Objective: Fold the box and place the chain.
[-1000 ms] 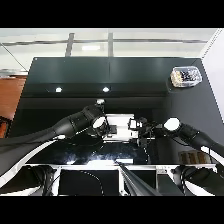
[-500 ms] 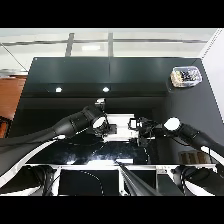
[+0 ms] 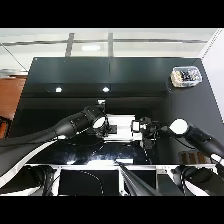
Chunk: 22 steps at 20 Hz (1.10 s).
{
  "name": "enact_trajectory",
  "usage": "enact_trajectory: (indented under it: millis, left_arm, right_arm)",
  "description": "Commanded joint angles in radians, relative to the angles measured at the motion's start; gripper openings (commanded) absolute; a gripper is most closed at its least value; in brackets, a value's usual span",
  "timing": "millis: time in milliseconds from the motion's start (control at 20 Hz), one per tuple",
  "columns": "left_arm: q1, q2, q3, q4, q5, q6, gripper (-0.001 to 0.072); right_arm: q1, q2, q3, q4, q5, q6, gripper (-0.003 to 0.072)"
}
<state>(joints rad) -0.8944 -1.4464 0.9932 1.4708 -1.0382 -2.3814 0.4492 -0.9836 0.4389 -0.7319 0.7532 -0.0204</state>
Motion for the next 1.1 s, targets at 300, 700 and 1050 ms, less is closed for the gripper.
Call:
enact_trajectory:
  millis: [300, 700, 1050]
  left_arm:
    - [0.002, -0.001, 0.0, 0.043, -0.029, -0.01, 0.0025]
    - [0.002, -0.001, 0.0, 0.047, -0.04, -0.008, 0.0025]
    - [0.002, -0.001, 0.0, 0.047, -0.039, -0.008, 0.0025]
  right_arm:
    - [0.002, 0.009, -0.005, -0.025, -0.002, -0.037, 0.0694]
    - [0.002, -0.019, -0.005, 0.113, -0.017, -0.108, 0.0292]
    - [0.069, -0.082, -0.005, 0.23, -0.061, -0.103, 0.0179]
